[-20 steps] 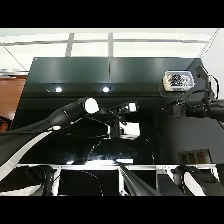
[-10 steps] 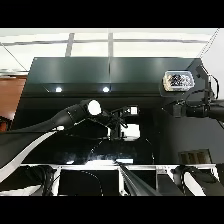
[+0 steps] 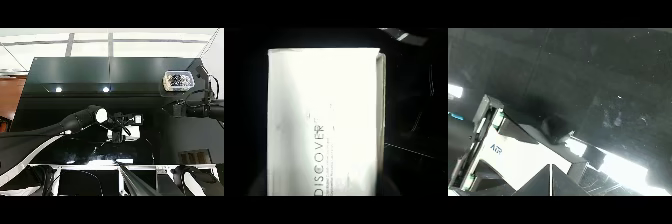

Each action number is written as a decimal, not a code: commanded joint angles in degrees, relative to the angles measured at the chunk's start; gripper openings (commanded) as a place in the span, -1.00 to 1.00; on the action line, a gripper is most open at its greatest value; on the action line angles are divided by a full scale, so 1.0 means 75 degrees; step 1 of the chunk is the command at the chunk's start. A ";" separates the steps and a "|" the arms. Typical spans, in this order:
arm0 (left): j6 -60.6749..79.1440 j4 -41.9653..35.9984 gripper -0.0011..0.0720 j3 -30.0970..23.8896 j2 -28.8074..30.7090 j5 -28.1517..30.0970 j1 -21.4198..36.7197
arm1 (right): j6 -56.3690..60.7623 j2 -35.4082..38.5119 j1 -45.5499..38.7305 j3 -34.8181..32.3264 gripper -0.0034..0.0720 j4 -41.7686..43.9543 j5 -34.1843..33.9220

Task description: Fold the box and place the chain.

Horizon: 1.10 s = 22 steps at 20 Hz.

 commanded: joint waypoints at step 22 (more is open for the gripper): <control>-0.4115 0.2337 -0.18 0.4593 -0.2605 -0.0624 0.8804 | 0.0315 0.0003 0.0857 0.0003 -0.88 0.0023 -0.1230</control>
